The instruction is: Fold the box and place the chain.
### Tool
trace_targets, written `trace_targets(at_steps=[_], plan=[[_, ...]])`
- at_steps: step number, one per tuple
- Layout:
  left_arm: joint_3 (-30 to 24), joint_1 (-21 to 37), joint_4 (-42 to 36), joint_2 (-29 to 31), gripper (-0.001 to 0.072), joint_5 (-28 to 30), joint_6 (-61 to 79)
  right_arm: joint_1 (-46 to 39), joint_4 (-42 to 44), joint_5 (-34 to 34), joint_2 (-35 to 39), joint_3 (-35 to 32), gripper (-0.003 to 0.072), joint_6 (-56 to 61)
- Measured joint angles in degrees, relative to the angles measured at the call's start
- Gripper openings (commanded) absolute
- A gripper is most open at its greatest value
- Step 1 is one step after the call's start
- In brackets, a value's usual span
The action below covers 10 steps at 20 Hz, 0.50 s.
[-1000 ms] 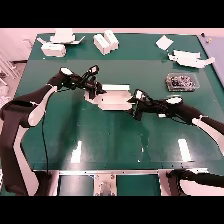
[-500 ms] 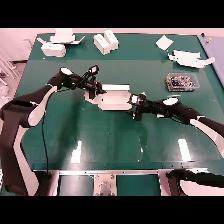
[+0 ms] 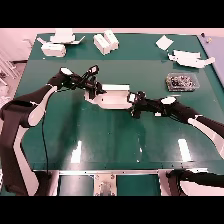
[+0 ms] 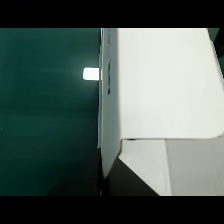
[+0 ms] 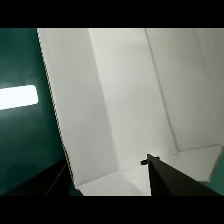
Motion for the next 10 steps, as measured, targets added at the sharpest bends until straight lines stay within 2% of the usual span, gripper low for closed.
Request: trace_targets(at_steps=[6,10], plan=[[0.00,0.02,-0.07,0.00,0.0023,0.02,-0.02,-0.22,1.81,-0.42,-0.07,2.89,0.0542,-0.04],[0.00,0.02,-0.07,0.00,0.0023,0.02,-0.02,-1.92,2.12,1.81,-0.70,3.65,0.0543,0.98]])
